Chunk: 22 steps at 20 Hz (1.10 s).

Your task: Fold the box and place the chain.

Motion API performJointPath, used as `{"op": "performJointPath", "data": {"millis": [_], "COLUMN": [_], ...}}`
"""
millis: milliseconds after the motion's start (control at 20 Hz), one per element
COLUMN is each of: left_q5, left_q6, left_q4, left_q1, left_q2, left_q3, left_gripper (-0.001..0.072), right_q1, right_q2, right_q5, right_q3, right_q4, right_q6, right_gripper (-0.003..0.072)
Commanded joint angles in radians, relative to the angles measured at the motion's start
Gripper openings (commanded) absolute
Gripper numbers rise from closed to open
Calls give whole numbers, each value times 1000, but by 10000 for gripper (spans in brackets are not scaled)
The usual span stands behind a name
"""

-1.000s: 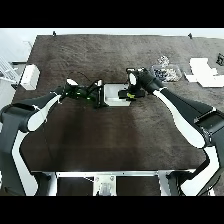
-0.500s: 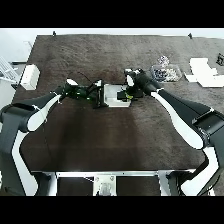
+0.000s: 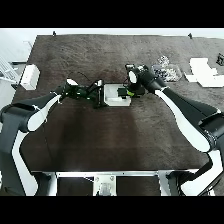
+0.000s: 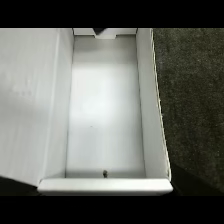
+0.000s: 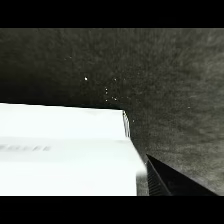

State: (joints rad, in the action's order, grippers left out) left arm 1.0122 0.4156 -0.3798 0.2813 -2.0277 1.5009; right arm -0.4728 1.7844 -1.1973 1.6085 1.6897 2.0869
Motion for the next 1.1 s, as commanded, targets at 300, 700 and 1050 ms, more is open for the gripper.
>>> {"op": "performJointPath", "data": {"millis": [300,700,1050], "left_q5": [1,0,0], "left_q6": [0,0,0], "left_q4": [-1,-1,-1], "left_q1": [-1,-1,-1], "left_q2": [0,0,0], "left_q3": [0,0,0], "left_gripper": [347,347,347], "right_q1": [70,452,573], "right_q2": [-241,-183,50], "right_q5": [114,284,348], "right_q3": [10,8,140], "right_q4": [32,-47,-260], "right_q6": [-222,-333,-511], "right_gripper": [516,516,516]}}
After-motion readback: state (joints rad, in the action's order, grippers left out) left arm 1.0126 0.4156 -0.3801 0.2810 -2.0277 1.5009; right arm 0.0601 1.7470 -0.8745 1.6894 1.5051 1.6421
